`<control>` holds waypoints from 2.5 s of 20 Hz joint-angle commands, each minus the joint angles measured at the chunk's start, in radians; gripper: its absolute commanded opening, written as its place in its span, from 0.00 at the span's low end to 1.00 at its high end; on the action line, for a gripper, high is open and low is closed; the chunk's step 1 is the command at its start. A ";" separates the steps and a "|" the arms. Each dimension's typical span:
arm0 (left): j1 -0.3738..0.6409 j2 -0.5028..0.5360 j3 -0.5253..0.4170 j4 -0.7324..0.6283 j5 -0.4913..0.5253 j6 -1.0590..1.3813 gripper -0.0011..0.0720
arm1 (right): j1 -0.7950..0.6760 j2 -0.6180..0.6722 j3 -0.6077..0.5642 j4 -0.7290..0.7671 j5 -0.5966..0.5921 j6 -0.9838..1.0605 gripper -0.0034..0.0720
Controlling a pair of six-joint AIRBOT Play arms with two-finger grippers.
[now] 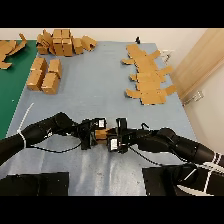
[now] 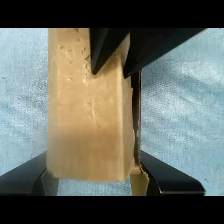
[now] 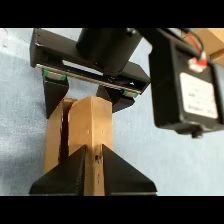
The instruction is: Fold the box.
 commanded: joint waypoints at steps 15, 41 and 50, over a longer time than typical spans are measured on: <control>0.000 0.000 0.001 0.000 0.000 0.000 0.72 | 0.003 -0.056 0.007 0.063 -0.077 0.001 0.17; 0.000 0.000 0.001 0.000 0.000 0.000 0.72 | -0.128 0.306 0.007 0.064 -0.130 1.233 0.05; 0.000 0.000 0.001 0.000 0.000 0.000 0.72 | -0.101 0.351 -0.229 0.399 0.009 1.746 0.05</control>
